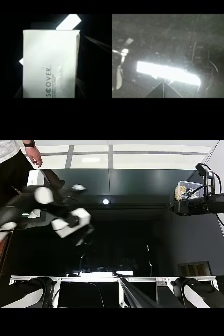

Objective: Fold the box and place the chain.

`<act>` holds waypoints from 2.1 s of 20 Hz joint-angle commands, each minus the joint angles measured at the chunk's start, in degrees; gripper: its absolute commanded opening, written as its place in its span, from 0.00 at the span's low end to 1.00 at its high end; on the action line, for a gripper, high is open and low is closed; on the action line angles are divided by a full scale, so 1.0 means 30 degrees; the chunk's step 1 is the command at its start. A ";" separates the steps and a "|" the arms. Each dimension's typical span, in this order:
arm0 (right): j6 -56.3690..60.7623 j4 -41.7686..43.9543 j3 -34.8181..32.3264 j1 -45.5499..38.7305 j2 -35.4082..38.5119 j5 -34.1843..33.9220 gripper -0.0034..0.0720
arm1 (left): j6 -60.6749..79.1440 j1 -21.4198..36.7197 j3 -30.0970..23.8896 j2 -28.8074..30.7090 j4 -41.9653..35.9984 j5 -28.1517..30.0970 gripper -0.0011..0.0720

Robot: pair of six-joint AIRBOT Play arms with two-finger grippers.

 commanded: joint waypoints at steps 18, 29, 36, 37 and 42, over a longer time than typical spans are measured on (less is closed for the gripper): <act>0.0022 0.0022 -0.0933 -0.0007 -0.0087 -0.1603 0.07 | -0.2463 1.3420 -0.6331 0.3687 0.1151 0.6929 0.56; 0.0459 0.0015 -0.0933 0.0000 -0.0211 -0.1763 0.07 | 0.2885 1.3799 -0.6324 0.2404 -0.3206 0.8750 0.56; 0.0554 0.0022 -0.0933 0.0000 -0.0219 -0.1785 0.07 | 0.2892 1.4076 -0.6324 0.2302 -0.2200 0.9500 0.56; 0.0619 0.0022 -0.0933 0.0000 -0.0219 -0.1785 0.07 | 0.2892 1.4069 -0.6324 0.2157 -0.2565 0.9894 0.58; 0.0692 0.0015 -0.0925 -0.0007 -0.0219 -0.1712 0.07 | 0.2951 1.3413 -0.6084 0.1188 -0.4641 1.0244 1.00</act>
